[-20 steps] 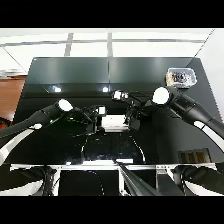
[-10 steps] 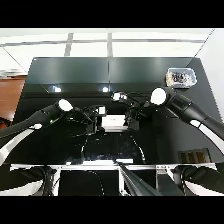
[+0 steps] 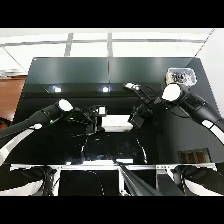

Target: Fold the box and place the chain.

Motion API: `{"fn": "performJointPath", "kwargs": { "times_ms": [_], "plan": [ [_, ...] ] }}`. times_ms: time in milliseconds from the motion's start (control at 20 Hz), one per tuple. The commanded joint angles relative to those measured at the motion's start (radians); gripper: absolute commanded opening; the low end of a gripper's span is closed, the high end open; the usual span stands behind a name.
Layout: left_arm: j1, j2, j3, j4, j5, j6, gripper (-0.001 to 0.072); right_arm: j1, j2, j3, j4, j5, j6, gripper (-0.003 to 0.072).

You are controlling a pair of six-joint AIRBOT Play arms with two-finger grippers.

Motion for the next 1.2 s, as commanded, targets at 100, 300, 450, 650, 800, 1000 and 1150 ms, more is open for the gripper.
{"fn": "performJointPath", "kwargs": {
  "times_ms": [100,300,450,650,800,1000,1150],
  "plan": [
    [0.0,-0.001,0.0,0.0,0.001,-0.001,0.0485,-0.041,-0.049,-0.12,0.392,-0.159,0.072,0.0018],
    [0.0,-0.001,0.0,0.0,0.001,-0.001,0.0485,-0.042,-0.132,-0.12,0.364,-0.193,0.08,0.0018],
    [0.0,-0.001,0.0,0.0,0.001,-0.001,0.0486,-0.042,-0.175,-0.12,0.338,-0.156,0.091,0.0018],
    [0.0,-0.001,0.0,-0.001,-0.001,-0.001,0.0485,-0.056,-0.17,-0.119,0.311,-0.153,0.087,0.0017],
    [0.0,-0.001,0.0,-0.001,-0.002,-0.001,0.0485,-0.105,-0.114,-0.084,0.312,-0.049,0.074,0.0018],
    [0.002,0.042,0.0,0.06,-0.005,-0.145,0.0525,-0.263,0.084,-0.05,0.241,0.154,0.094,0.0018],
    [0.006,0.128,0.0,0.177,-0.008,-0.319,0.072,-0.378,0.23,-0.05,-0.051,0.212,0.199,0.0018]
  ]
}}
